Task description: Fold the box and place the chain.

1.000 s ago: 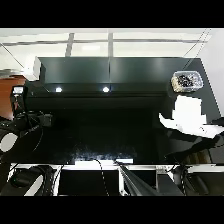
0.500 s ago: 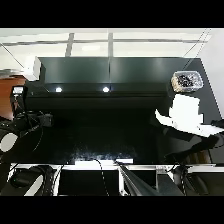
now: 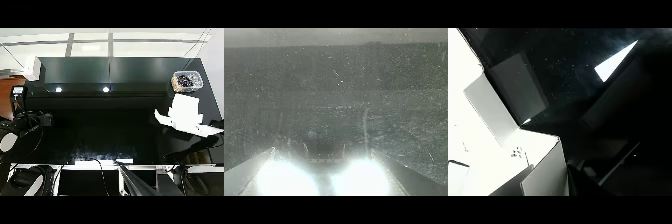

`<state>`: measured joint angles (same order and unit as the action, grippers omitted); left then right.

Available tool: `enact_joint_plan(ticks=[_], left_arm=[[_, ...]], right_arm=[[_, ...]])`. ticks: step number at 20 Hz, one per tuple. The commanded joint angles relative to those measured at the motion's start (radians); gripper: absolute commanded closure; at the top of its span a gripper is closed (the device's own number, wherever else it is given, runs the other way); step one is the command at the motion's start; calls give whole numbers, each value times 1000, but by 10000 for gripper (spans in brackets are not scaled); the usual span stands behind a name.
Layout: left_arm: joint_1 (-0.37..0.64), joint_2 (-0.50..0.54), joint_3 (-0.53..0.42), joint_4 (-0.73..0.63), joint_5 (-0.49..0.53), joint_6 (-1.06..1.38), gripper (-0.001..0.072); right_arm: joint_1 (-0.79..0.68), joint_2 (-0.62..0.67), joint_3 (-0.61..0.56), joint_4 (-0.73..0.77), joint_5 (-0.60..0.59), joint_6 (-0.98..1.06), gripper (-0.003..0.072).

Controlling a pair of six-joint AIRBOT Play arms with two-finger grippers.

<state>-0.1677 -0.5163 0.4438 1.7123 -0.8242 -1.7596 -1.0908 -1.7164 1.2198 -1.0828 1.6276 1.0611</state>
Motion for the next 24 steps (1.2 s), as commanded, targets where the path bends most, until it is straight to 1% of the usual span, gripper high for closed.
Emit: enact_joint_plan(ticks=[1, 2, 3, 5, 9, 15, 17, 20, 22, 24], left_arm=[[-1, 0, 0, 0, 0, 2, 1], [-1, 0, 0, 0, 1, 2, 1], [-1, 0, 0, 0, 0, 2, 1], [-1, 0, 0, 0, 1, 2, 1], [-1, 0, 0, 1, 1, 2, 1], [-1, 0, 0, 0, 5, 2, 1], [-1, 0, 0, 0, 4, 2, 1], [-1, 0, 0, -20, 6, 2, 1], [-1, 0, 0, -39, 10, 2, 1], [-1, 0, 0, -71, 12, 2, 1]], right_arm=[[14, 1, -1, -22, 4, -7, 559], [14, 1, -1, -21, 12, -16, 627], [14, 1, -1, -22, 23, -30, 661], [14, 1, 0, -17, 34, -43, 662], [14, 4, -1, 41, 53, -53, 662], [43, 47, -12, 96, 63, -72, 663], [89, 66, -56, 137, 59, -100, 663], [178, 97, -110, 254, 25, -115, 663], [266, 137, -138, 336, -3, -128, 663], [369, 191, -159, 349, -45, -120, 664]])
